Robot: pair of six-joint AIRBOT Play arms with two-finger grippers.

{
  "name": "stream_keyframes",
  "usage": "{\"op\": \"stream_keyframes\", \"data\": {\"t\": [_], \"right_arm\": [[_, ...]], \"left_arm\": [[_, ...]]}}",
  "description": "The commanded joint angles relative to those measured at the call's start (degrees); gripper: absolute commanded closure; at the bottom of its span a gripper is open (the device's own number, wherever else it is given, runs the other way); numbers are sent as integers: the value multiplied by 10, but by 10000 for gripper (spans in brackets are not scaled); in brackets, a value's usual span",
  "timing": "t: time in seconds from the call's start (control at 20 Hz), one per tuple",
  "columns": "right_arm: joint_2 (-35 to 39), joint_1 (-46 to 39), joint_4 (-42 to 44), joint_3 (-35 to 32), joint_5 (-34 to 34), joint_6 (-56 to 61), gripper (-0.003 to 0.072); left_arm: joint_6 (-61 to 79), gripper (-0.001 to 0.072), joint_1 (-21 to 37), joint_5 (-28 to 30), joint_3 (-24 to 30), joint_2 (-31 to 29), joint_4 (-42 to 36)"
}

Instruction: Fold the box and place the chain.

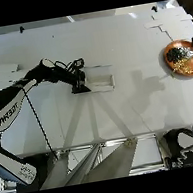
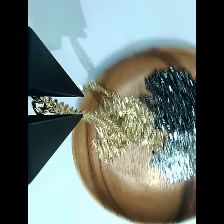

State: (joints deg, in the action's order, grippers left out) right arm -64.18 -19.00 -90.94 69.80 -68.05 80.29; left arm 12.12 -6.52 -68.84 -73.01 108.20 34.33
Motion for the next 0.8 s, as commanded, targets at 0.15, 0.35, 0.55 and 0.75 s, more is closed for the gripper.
{"op": "stream_keyframes", "data": {"t": [0.15,0.35,0.55,0.75], "right_arm": [[33,176,23,0,-82,-6,675],[33,305,23,0,-51,16,675],[27,403,33,0,-9,24,675],[-13,428,101,0,17,21,676]], "left_arm": [[0,394,0,0,0,0,0],[0,394,0,0,0,0,0],[0,394,0,0,0,0,0],[0,394,0,0,0,0,0]]}}
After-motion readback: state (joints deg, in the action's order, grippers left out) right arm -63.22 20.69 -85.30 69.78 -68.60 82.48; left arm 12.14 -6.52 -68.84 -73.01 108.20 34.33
